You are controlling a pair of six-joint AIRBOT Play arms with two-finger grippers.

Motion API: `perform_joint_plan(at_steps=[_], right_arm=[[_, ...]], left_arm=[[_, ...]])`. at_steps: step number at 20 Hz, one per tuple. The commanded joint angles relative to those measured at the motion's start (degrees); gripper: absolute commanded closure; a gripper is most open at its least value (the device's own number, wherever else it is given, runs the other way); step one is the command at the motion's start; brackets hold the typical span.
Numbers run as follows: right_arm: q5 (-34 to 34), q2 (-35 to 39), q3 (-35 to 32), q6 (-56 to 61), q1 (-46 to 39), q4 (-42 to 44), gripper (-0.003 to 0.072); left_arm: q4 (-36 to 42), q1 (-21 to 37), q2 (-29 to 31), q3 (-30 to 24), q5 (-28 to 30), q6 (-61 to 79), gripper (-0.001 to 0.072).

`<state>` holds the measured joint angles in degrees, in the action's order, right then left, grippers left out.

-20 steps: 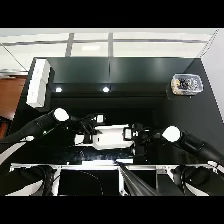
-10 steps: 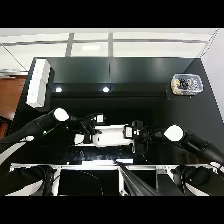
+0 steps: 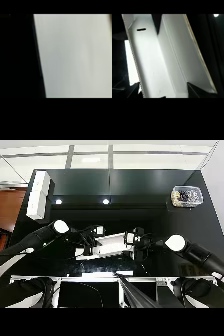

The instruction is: Fold the box and place the chain.

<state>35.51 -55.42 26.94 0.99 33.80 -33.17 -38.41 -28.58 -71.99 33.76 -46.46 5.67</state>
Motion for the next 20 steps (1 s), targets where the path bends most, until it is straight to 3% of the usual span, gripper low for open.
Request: perform_joint_plan(at_steps=[1,4,20], right_arm=[[6.8,0.0,0.6,0.7,-5.0,-0.1,-0.0009],[8.0,0.0,0.6,0.1,-7.7,0.0,-0.0008],[9.7,-2.5,-1.2,-6.2,-5.5,3.8,-0.0007]], left_arm=[[-0.1,0.0,0.0,0.0,-0.1,0.1,0.0682],[-0.1,0.0,0.0,0.0,-0.1,0.1,0.0682],[-0.1,0.0,0.0,0.0,-0.1,0.1,0.0682]])
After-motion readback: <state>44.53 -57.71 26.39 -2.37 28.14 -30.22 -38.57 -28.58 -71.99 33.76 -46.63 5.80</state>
